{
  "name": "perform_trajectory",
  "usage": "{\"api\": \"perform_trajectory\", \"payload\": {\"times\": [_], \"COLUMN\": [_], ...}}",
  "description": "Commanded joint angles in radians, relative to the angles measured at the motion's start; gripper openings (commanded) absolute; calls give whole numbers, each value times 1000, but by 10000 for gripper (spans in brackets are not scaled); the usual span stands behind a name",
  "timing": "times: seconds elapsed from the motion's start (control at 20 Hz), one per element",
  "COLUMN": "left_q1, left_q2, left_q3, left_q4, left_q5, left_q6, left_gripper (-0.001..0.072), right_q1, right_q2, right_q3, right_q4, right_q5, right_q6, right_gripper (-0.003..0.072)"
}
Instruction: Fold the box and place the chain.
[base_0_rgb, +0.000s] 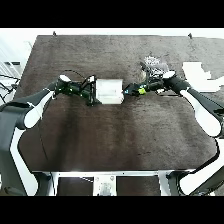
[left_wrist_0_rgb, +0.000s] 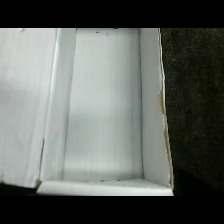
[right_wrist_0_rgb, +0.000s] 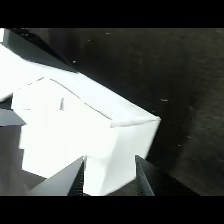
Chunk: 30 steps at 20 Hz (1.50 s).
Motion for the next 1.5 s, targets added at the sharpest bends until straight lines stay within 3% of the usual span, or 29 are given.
{"api": "perform_trajectory", "payload": {"times": [0.0, 0.35, 0.6, 1.2, 1.45], "left_q1": [0, 0, 0, 0, 0], "left_q2": [0, 0, 0, 0, 0], "left_q3": [0, 0, 0, 0, 0], "left_q4": [0, 0, 0, 0, 0], "left_q5": [0, 0, 0, 0, 0], "left_q6": [0, 0, 0, 0, 0], "left_gripper": [353, 353, 353, 353, 353], "right_q1": [18, 79, 149, 249, 279], "right_q2": [2, 2, 1, -11, -58], "right_q3": [6, 106, 167, 239, 287], "right_q4": [11, -288, -366, -717, -728], "right_q5": [7, 6, 6, -13, -7], "right_q6": [50, 294, 368, 650, 696], "right_gripper": [381, 405, 407, 407, 399]}}
